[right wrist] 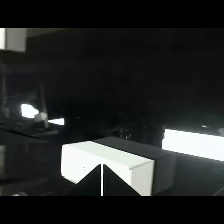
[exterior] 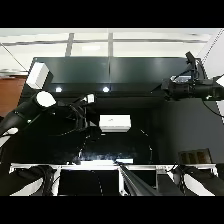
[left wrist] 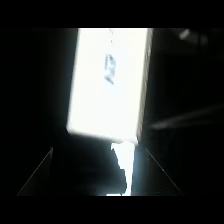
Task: Fold the box and place the chain.
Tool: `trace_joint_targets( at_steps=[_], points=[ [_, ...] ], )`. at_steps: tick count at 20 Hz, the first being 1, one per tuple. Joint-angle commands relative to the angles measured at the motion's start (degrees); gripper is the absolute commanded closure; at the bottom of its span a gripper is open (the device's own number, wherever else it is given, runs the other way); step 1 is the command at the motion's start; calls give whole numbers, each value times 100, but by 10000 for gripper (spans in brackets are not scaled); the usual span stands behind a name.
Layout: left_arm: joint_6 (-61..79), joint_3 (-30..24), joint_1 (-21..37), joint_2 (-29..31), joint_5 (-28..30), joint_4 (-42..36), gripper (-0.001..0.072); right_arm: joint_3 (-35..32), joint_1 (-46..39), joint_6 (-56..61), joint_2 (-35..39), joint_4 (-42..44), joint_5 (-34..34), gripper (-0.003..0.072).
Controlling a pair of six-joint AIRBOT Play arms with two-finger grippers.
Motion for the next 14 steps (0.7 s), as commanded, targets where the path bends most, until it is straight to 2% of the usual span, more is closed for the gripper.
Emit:
trace_joint_targets(
  at_steps=[1,5,7,14],
  points=[
    [-155,258,-262,-50,345,-579,-11,4,-116,-22,26,-262,0,665],
    [-160,887,-914,-1043,581,-531,-11,4,-116,-22,26,-417,-4,665],
    [-173,1093,-1054,-1375,588,-531,-11,4,-116,-20,26,-498,0,664],
    [-136,1108,-1154,-1563,442,-466,-11,2,-116,-22,26,-605,-50,665]
  ],
)
